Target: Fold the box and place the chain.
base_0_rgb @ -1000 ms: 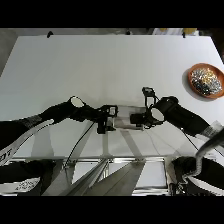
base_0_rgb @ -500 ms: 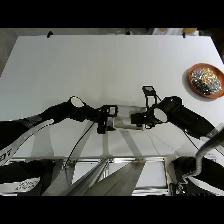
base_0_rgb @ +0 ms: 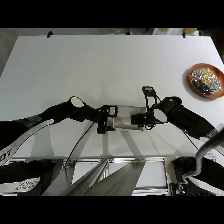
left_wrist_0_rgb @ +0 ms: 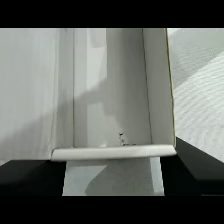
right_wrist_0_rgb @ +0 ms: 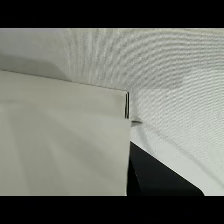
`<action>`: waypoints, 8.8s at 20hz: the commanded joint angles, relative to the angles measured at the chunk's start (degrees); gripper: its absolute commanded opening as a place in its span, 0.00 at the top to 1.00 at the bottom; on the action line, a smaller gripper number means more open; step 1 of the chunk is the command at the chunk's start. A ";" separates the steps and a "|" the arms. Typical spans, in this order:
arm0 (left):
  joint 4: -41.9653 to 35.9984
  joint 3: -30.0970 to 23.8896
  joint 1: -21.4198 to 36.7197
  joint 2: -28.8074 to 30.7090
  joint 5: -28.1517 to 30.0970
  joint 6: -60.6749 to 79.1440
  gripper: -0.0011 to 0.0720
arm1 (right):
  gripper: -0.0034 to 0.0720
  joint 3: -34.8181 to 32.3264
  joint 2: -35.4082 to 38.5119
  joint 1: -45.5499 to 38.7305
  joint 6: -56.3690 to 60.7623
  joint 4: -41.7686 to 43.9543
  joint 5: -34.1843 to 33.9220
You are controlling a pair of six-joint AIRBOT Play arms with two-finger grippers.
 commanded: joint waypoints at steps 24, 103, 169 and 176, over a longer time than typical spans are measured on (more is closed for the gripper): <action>-0.02 0.00 0.00 0.04 0.04 -0.02 0.64 | 0.80 19.96 3.67 -58.93 -42.05 -3.39 1.46; -0.02 0.00 0.00 0.04 0.04 0.00 0.64 | 0.93 23.93 20.85 -3.28 -38.14 11.50 15.87; -0.02 0.00 0.00 0.04 0.04 -0.02 0.64 | 0.93 -0.04 2.40 -30.23 -29.99 -0.92 0.37; -0.02 0.00 0.00 0.04 0.04 -0.02 0.64 | 0.93 -0.07 29.68 -20.61 -31.30 4.55 11.67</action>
